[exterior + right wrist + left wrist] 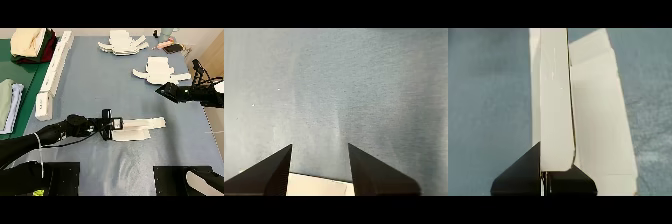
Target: Fold the box.
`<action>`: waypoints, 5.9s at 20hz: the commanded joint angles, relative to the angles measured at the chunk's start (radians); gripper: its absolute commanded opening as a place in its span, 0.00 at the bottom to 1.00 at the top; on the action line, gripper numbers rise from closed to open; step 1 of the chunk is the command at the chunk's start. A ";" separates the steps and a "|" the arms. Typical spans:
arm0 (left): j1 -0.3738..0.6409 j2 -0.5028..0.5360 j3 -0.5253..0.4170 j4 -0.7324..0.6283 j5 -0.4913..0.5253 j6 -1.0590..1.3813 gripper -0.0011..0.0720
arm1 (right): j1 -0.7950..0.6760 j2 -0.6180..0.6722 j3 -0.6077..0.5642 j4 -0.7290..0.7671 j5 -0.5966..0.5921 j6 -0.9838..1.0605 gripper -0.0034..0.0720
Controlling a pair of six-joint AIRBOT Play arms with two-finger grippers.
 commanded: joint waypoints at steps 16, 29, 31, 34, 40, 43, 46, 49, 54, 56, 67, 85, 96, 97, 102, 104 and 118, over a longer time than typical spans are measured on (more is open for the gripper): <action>0.245 -0.061 0.166 0.507 -0.561 -0.684 0.03 | 0.025 -0.001 0.001 -0.007 0.023 0.000 0.77; 0.199 -0.083 0.158 0.509 -0.512 -0.668 0.03 | 0.025 -0.001 0.001 -0.008 0.003 0.000 0.77; 0.157 -0.052 0.145 0.506 -0.457 -0.641 0.03 | 0.025 -0.001 0.001 -0.012 0.004 0.000 0.77; 0.116 -0.021 0.101 0.502 -0.401 -0.630 0.03 | 0.025 -0.001 0.001 -0.013 0.004 0.000 0.77; 0.116 -0.020 0.063 0.416 -0.406 -0.590 0.03 | 0.025 -0.001 0.001 -0.015 0.004 0.000 0.77; 0.116 -0.020 0.063 0.417 -0.406 -0.591 0.04 | 0.025 -0.001 0.001 -0.015 0.007 0.000 0.77; 0.116 -0.020 0.064 0.416 -0.406 -0.591 0.04 | 0.025 -0.001 0.001 -0.016 0.042 -0.001 0.51; 0.116 -0.020 0.064 0.416 -0.407 -0.591 0.04 | 0.025 0.006 0.001 -0.064 0.161 -0.027 0.05; 0.116 -0.020 0.064 0.416 -0.409 -0.591 0.04 | 0.090 0.132 0.001 -0.311 0.330 0.147 0.05; 0.116 -0.020 0.064 0.416 -0.409 -0.591 0.04 | 0.177 0.210 0.001 -0.446 0.414 0.302 0.04; 0.116 -0.020 0.064 0.416 -0.409 -0.591 0.04 | 0.990 0.404 -0.305 -0.603 0.292 0.173 0.15; 0.116 -0.020 0.064 0.416 -0.409 -0.591 0.04 | 1.177 0.230 -0.371 -0.869 0.016 0.076 0.98; 0.116 -0.020 0.064 0.416 -0.409 -0.591 0.04 | 1.177 0.283 -0.374 -1.034 -0.047 0.173 0.95; 0.116 -0.020 0.064 0.416 -0.409 -0.591 0.04 | 1.177 0.307 -0.374 -1.033 -0.046 0.185 0.95; 0.116 -0.020 0.064 0.416 -0.409 -0.591 0.04 | 1.177 0.396 -0.374 -1.128 0.008 0.433 0.95; 0.116 -0.020 0.064 0.416 -0.409 -0.591 0.04 | 1.175 0.396 -0.373 -1.223 0.076 0.583 0.95; 0.116 -0.020 0.064 0.416 -0.409 -0.591 0.04 | 1.141 0.400 -0.373 -1.200 -0.007 0.462 1.00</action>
